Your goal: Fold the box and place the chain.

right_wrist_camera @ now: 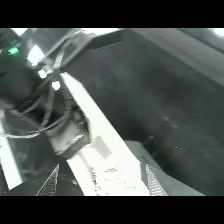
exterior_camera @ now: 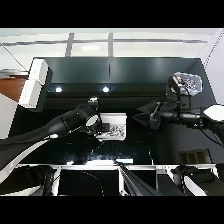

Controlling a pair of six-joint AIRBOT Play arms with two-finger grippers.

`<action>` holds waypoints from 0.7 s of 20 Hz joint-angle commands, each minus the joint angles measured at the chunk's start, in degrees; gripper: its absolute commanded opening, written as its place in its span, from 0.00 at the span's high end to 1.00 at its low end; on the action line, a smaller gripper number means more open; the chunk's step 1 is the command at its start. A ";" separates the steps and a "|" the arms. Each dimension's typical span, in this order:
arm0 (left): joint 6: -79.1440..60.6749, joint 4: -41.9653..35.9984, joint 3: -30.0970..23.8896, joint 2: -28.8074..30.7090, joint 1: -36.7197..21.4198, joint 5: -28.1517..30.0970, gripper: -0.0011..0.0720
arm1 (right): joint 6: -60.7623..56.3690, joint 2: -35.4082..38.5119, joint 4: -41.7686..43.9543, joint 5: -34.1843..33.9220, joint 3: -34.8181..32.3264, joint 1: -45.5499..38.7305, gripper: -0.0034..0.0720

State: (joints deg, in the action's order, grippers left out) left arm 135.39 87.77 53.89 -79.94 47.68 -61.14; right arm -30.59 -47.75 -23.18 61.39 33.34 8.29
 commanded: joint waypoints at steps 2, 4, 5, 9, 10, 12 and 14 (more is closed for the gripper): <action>-0.42 -0.76 3.23 0.33 -0.07 -5.16 0.23 | -0.52 -0.02 -0.42 1.14 0.02 -4.26 0.14; -5.92 -0.61 6.21 0.76 -0.17 -7.82 0.20 | -0.52 -0.02 -1.40 1.14 0.02 -4.26 0.14; -9.49 -0.57 7.65 1.18 -0.20 -9.33 0.20 | -0.52 -0.02 -1.49 1.16 0.02 -4.26 0.14; -23.21 0.46 10.34 5.31 -1.29 -18.03 0.20 | -0.50 -0.02 -1.55 1.16 0.02 -4.26 0.14; -26.32 -0.26 10.32 6.67 -2.56 -21.11 0.20 | -0.50 -0.02 -1.55 1.16 0.02 -4.26 0.14; -34.82 -0.42 10.19 10.54 -5.01 -24.92 0.20 | -0.50 -0.02 -1.55 1.16 0.02 -4.26 0.14; -43.80 -1.33 9.35 15.89 -8.41 -24.22 0.21 | -0.48 -0.02 -1.55 1.14 0.02 -4.26 0.14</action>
